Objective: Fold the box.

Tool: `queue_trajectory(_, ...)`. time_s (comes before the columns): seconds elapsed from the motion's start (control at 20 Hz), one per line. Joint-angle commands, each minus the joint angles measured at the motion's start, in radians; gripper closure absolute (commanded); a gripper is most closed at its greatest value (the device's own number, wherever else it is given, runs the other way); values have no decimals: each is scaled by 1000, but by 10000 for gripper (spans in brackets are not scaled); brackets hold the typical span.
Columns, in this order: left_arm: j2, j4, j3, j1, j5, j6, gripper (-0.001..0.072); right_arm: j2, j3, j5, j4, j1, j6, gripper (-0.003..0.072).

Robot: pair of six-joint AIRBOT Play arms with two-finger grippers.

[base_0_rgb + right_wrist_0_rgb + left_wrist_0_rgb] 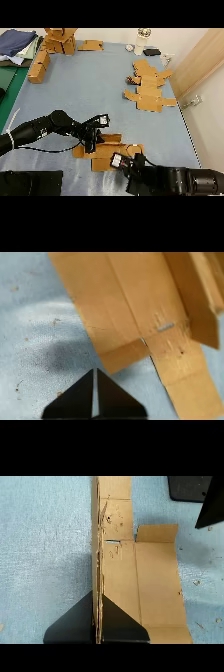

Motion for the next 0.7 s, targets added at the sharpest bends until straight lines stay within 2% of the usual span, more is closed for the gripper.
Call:
queue_trajectory(0.0,0,0,0,0,0,0,696,-61,-32,85,-140,176,26,346)
queue_trajectory(0.05,0,0,0,0,0,0,696,-89,-32,106,-152,175,25,219)
queue_trajectory(0.1,0,0,0,0,0,0,696,-115,-32,113,-178,175,25,207)
queue_trajectory(0.45,0,0,0,0,0,0,695,-223,-32,114,-377,174,88,208)
queue_trajectory(0.65,0,0,0,0,0,0,696,-245,-32,114,-410,173,87,208)
